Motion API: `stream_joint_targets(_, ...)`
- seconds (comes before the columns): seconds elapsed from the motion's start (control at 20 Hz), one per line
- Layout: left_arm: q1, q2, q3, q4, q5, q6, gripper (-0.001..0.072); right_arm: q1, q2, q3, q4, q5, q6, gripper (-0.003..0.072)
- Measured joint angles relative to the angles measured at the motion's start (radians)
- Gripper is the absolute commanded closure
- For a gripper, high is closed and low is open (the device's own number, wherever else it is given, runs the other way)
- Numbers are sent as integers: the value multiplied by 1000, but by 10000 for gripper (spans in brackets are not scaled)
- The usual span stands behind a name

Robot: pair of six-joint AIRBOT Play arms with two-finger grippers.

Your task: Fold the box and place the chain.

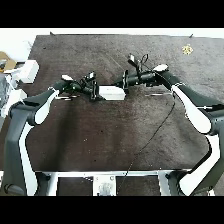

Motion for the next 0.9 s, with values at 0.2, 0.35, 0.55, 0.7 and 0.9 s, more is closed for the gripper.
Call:
stream_joint_targets(0.2, 0, 0, 0, 0, 0, -2, 435, 5, -30, 0, -31, -35, 86, 685)
stream_joint_targets(0.35, 0, 0, 0, 0, 1, -2, 436, 14, -66, 2, -111, -51, 153, 685)
stream_joint_targets(0.55, 0, 0, 0, 0, 1, 0, 436, 21, -83, 13, -220, -53, 204, 685)
stream_joint_targets(0.7, 0, 0, 0, -1, 2, 0, 435, 22, -91, 14, -244, -53, 219, 685)
stream_joint_targets(0.9, 0, 0, 0, -2, 2, 0, 436, 12, -71, 13, -262, -74, 215, 686)
